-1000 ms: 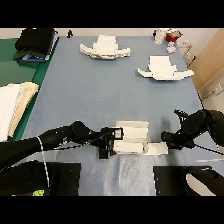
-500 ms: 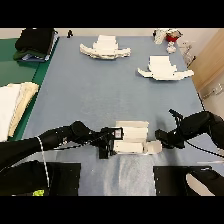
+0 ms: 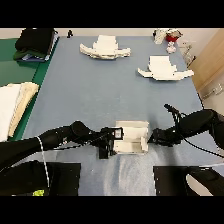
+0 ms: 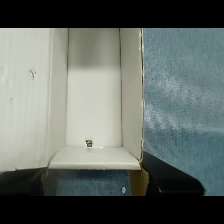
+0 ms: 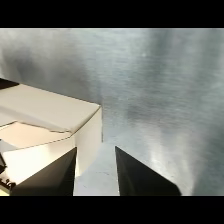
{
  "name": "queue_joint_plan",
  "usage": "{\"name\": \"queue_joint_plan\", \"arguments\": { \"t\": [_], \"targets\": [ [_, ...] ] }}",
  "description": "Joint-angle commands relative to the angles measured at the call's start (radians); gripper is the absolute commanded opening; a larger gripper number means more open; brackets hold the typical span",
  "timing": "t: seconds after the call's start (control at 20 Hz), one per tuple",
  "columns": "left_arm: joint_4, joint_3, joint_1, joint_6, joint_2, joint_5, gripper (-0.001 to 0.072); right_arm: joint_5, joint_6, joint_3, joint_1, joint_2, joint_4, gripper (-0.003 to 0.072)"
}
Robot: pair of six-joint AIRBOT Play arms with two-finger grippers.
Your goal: Fold the box.
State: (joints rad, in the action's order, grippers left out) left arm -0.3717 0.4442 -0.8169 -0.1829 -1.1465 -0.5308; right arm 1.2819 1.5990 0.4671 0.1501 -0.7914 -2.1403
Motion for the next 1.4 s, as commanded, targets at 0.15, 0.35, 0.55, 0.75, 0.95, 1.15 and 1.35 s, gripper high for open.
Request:
{"name": "queue_joint_plan", "arguments": {
  "t": [0.15, 0.35, 0.55, 0.75, 0.95, 1.15, 1.35],
  "targets": [
    [0.0, 0.001, 0.0, 0.0, 0.0, 0.0, 0.0466, -0.06, 0.023, 0.014, 0.14, 0.011, -0.006, 0.0563],
    [0.0, 0.0, 0.0, 0.0, 0.0, 0.0, 0.0466, -0.138, -0.034, 0.014, 0.229, -0.002, 0.029, 0.0547],
    [0.0, 0.0, 0.0, 0.0, 0.0, 0.0, 0.0466, -0.192, -0.134, 0.016, 0.315, -0.043, 0.08, 0.0542],
    [0.0, 0.0, 0.0, 0.0, 0.0, 0.0, 0.0466, -0.209, -0.314, 0.069, 0.442, -0.103, 0.234, 0.0538],
    [0.0, 0.001, 0.0, 0.0, 0.0, 0.0, 0.0466, -0.203, -0.608, 0.154, 0.589, -0.169, 0.444, 0.0538],
    [0.0, 0.0, 0.0, 0.0, 0.0, 0.0, 0.0466, -0.151, -0.822, 0.187, 0.692, -0.225, 0.578, 0.0537],
    [0.0, 0.0, 0.0, 0.0, 0.0, 0.0, 0.0466, -0.145, -0.902, 0.186, 0.723, -0.244, 0.592, 0.05]
  ]
}}
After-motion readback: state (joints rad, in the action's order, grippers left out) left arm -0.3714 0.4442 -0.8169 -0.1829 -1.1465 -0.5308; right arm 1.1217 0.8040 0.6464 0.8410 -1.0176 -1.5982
